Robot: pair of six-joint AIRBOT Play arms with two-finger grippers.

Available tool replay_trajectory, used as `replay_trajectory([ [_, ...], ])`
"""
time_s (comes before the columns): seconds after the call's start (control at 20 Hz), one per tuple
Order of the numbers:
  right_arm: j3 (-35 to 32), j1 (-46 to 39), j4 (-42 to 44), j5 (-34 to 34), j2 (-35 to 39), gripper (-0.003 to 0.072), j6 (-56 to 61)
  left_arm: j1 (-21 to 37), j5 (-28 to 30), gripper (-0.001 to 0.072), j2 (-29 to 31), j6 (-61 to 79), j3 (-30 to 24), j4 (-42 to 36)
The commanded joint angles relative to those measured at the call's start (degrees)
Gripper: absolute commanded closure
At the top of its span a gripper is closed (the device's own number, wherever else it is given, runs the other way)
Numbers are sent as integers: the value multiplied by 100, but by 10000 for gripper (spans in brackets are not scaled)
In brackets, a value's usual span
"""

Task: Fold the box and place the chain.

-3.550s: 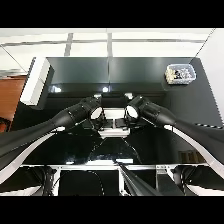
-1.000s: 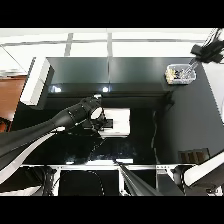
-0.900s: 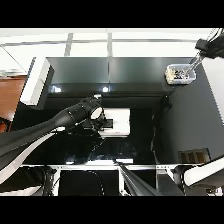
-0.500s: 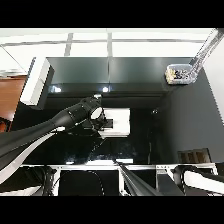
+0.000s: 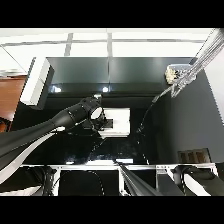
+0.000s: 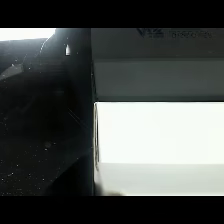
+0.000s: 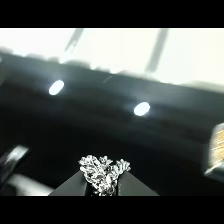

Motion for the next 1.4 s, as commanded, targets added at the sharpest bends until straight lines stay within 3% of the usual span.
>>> replay_trajectory([
  [0.0, -291, 577, 385, 568, 201, 673, 26, 7, 0, 682, 0, 2, 4, 4],
  [0.15, -866, 938, 1003, 457, 199, 673, 66, 7, -2, 682, 0, 2, 4, 2],
  [0.45, -2256, 1707, 1576, -695, 188, 673, 63, 4, -7, 682, 0, 2, 4, 0],
  [0.7, -2262, 1554, 1556, -844, 184, 673, 33, 7, -9, 682, 0, 2, 4, 2],
  [1.05, -1386, 688, 1449, -321, 184, 673, -11, 4, -9, 682, 0, 2, 4, 2],
  [1.35, -1307, 629, 1467, 79, 177, 673, -7, 7, -9, 682, 0, 2, 4, 2],
])
